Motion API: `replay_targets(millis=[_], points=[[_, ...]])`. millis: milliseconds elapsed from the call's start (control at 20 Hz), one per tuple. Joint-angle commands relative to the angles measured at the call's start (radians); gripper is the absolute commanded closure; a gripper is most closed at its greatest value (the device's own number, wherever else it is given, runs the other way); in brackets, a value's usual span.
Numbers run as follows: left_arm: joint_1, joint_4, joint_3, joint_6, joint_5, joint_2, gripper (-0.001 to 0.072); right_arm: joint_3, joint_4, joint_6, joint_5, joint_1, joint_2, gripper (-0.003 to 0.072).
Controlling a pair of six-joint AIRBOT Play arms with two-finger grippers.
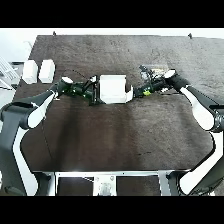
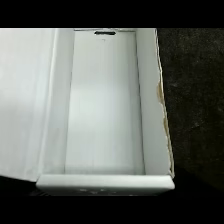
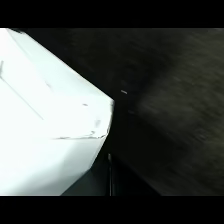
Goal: Fold the box and place the chain.
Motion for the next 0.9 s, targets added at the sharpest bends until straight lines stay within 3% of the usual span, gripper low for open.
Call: replay_targets(millis=[0,200,250,300,600,700,850], points=[[0.000,0.000,0.000,0.000,0.000,0.000,0.0180,0.005,0.004,0.016,-0.003,0.013,0.027,0.0679],[0.000,0.000,0.000,0.000,0.000,0.000,0.0180,0.005,0.015,0.016,-0.003,0.017,0.062,0.0677],[0.000,0.000,0.000,0.000,0.000,0.000,0.0179,0.005,0.016,0.016,-0.003,0.017,0.067,0.0637],[0.000,0.000,0.000,0.000,0.000,0.000,0.0180,0.005,0.018,0.016,-0.002,0.021,0.069,0.0540],[0.000,0.000,0.000,0.000,0.000,0.000,0.0179,0.005,0.043,0.016,-0.002,0.033,0.070,0.0526],[0.000,0.000,0.000,0.000,0.000,0.000,0.0180,0.005,0.061,0.016,0.002,0.033,0.070,0.0375],[0.000,0.000,0.000,0.000,0.000,0.000,0.0180,0.005,0.070,0.016,0.006,0.047,0.069,0.0350]])
